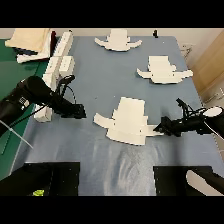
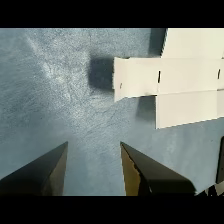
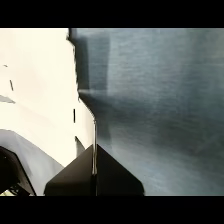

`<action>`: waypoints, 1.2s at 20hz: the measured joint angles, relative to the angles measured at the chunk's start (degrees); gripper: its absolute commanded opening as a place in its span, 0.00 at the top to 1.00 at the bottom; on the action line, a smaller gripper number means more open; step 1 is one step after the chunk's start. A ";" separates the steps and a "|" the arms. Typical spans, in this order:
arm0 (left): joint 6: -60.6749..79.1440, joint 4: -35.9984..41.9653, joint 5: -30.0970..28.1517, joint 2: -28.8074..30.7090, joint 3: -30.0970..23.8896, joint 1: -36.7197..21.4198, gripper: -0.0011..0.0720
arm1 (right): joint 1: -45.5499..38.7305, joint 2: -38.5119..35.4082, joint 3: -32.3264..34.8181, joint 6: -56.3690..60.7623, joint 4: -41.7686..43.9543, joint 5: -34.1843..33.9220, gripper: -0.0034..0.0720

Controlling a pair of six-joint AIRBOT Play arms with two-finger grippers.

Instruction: Fold the box.

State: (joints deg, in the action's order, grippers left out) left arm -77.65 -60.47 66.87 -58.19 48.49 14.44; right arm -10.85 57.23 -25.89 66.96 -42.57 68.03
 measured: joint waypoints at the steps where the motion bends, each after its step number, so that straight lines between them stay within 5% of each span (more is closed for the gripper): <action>1: 0.52 0.50 -0.11 -0.92 0.22 0.00 0.30 | 0.52 -0.09 0.09 -1.75 1.66 0.35 0.95; 5: 3.52 4.11 -0.22 -4.52 1.49 -2.03 0.30 | 6.71 -2.36 1.14 -6.56 3.08 1.68 0.95; 12: 12.85 16.55 0.35 -13.33 2.03 -4.79 0.30 | 21.53 -8.81 2.67 -8.02 2.49 -7.34 0.95; 19: 19.61 23.28 0.57 -23.15 2.08 -5.05 0.30 | 26.36 -9.79 2.80 -6.73 2.67 -10.54 0.95; 21: 22.01 25.42 0.90 -25.11 2.08 -5.05 0.43 | 26.69 -9.84 2.80 -6.49 2.73 -10.80 0.95; 24: 27.06 29.20 3.50 -27.36 2.08 -4.72 0.43 | 26.88 -9.86 2.80 -6.38 2.86 -10.97 0.95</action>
